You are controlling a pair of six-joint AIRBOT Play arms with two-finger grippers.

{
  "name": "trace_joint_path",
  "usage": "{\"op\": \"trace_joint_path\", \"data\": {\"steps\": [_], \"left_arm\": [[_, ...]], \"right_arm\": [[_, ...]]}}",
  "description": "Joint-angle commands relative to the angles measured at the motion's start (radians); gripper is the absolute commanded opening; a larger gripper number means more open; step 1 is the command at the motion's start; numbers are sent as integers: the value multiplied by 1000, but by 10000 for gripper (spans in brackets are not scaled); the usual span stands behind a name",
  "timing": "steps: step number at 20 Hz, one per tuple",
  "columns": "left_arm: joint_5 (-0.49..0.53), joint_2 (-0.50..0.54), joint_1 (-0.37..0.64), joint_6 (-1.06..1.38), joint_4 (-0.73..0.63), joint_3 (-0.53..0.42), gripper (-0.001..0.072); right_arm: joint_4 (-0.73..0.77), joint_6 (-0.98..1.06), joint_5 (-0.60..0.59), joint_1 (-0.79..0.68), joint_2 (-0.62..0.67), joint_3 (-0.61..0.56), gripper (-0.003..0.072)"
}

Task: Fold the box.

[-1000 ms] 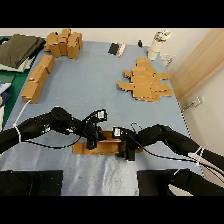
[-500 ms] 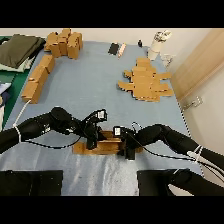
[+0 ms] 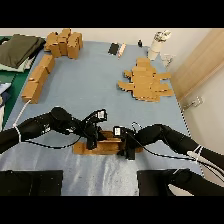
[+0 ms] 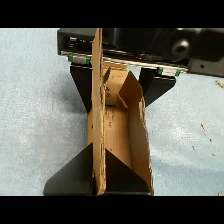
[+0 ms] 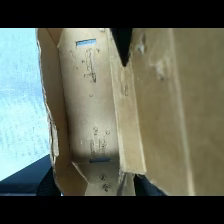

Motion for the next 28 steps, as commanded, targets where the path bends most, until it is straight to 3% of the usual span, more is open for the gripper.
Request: {"op": "trace_joint_path", "data": {"steps": [1,21,22,23,24,26,28], "left_arm": [[0,1,0,0,0,0,15],[48,1,2,-35,3,0,18],[57,1,2,-55,3,0,202],[76,3,2,-100,3,0,473],[100,11,8,-178,19,0,574],[83,55,47,-357,138,0,605],[-3,148,110,-583,357,0,607]], "right_arm": [[-3,1,-5,1,1,-1,575],[-2,2,-5,1,0,-1,574],[-2,2,-5,1,0,-1,575],[-3,2,-5,1,0,-1,574],[-3,2,-5,1,0,-1,575],[-3,2,-6,1,0,-1,575],[-3,2,-6,1,0,-1,575]]}}
